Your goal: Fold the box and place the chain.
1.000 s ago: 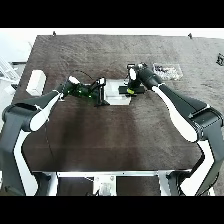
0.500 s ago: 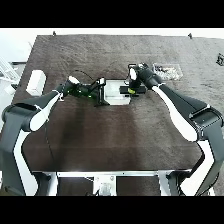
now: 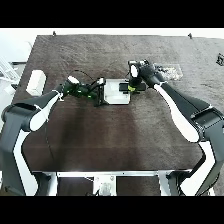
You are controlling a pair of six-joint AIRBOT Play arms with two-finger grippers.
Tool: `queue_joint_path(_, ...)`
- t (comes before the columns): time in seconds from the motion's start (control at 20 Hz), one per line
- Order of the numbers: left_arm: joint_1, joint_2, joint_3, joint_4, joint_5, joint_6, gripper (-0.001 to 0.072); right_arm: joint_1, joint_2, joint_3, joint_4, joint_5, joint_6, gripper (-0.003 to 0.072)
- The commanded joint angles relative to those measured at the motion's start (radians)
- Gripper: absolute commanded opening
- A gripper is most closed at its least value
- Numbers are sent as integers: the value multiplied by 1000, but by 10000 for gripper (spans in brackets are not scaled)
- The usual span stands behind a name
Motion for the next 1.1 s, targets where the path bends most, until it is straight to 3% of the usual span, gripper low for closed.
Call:
queue_joint_path(0.0,-1,0,0,0,-1,1,358,1,2,22,2,34,-20,475)
queue_joint_path(0.2,-1,0,0,0,-1,1,358,2,29,30,68,56,-110,475)
queue_joint_path(0.4,-1,0,0,0,-1,1,358,0,134,34,98,55,-230,475)
queue_joint_path(0.65,-1,0,0,0,-1,1,358,-37,261,36,-227,6,-317,475)
queue_joint_path(0.75,-1,0,0,0,-1,1,358,-91,262,36,-290,-52,-341,475)
queue_joint_path(0.95,-1,0,0,1,-1,1,358,-255,227,36,-247,-186,-375,474)
queue_joint_path(1.05,-1,0,0,0,-1,1,358,-342,202,36,-141,-201,-481,474)
